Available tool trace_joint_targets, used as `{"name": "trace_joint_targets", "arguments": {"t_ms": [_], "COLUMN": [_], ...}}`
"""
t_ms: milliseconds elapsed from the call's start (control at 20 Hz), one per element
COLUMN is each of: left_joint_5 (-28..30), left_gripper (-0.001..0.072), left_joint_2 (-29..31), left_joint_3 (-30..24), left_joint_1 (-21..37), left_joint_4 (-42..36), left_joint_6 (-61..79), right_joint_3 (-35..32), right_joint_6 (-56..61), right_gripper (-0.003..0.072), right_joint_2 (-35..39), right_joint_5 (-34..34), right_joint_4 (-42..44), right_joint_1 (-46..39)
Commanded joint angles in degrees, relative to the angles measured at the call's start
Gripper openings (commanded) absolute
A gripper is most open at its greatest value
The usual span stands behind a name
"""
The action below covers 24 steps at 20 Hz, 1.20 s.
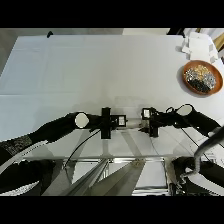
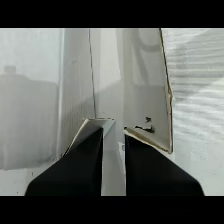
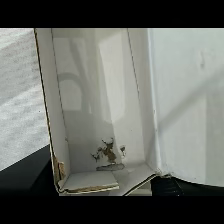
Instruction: Fold the box and place the chain.
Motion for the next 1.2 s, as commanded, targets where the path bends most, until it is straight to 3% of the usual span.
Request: {"name": "trace_joint_targets", "arguments": {"t_ms": [0,200,300,550,650,1050,1100,1150], "left_joint_5": [0.37,0.33,0.33,0.33,0.35,0.15,0.02,-0.31], "left_gripper": [0.0153,0.0174,0.0296,0.0312,0.0438,0.0427,0.0366,0.0224], "left_joint_2": [-0.09,-0.09,-0.09,-0.09,-0.09,-0.09,-0.09,-0.02], "left_joint_3": [0.0,0.0,0.0,0.0,0.0,0.0,0.0,0.0], "left_joint_1": [-0.07,-0.07,-0.07,-0.07,-0.07,-0.07,-0.07,-0.04], "left_joint_4": [-0.48,-0.5,-0.5,-0.5,-0.5,-0.5,-0.46,-0.42], "left_joint_6": [0.0,-0.02,-0.02,-0.04,-0.26,-0.26,-0.26,-0.24], "right_joint_3": [0.04,0.04,0.04,0.04,0.04,0.04,0.04,0.04], "right_joint_6": [0.02,0.0,0.0,0.0,0.0,0.0,0.0,0.0], "right_gripper": [0.04,0.04,0.04,0.04,0.04,0.04,0.04,0.04], "right_joint_2": [0.04,0.02,0.02,0.02,0.02,0.04,0.04,0.02], "right_joint_5": [0.02,0.02,0.02,0.02,0.02,0.02,0.02,0.02], "right_joint_4": [0.0,0.0,0.0,0.0,0.0,0.0,0.0,0.0], "right_joint_1": [-0.02,-0.02,-0.02,-0.02,-0.02,-0.02,-0.02,-0.02]}}
